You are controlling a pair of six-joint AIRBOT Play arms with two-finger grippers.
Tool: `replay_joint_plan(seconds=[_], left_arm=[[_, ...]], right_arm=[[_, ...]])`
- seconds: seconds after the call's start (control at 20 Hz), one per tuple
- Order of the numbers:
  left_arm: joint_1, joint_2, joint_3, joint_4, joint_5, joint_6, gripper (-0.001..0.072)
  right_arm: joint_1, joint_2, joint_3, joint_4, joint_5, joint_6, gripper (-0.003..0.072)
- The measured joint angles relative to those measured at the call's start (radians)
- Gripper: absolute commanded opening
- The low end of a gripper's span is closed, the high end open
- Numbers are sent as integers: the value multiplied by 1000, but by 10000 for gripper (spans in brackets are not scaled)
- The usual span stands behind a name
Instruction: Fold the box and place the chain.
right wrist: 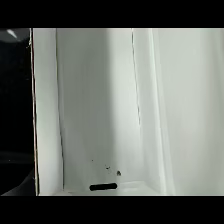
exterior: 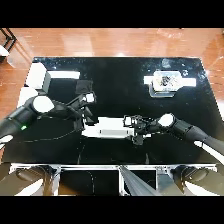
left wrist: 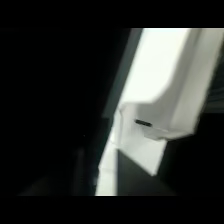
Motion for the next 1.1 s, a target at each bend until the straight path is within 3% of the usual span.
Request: replay_joint_plan(seconds=[0.05,0.2,0.35,0.6,0.85,1.1], left_arm=[[10,32,0,5,-45,-29,17],[13,90,-8,-23,-154,-88,17],[-25,113,-40,-108,-141,-117,17],[-132,104,-89,-188,108,-135,18],[-196,7,-101,-226,417,-139,19],[-212,-100,-102,-237,530,-140,19]], right_arm=[[0,0,0,0,0,1,298],[0,0,0,0,0,0,298],[0,0,0,0,0,0,298],[0,0,0,0,0,0,299],[0,0,0,0,0,0,298],[0,0,0,0,0,0,299]])
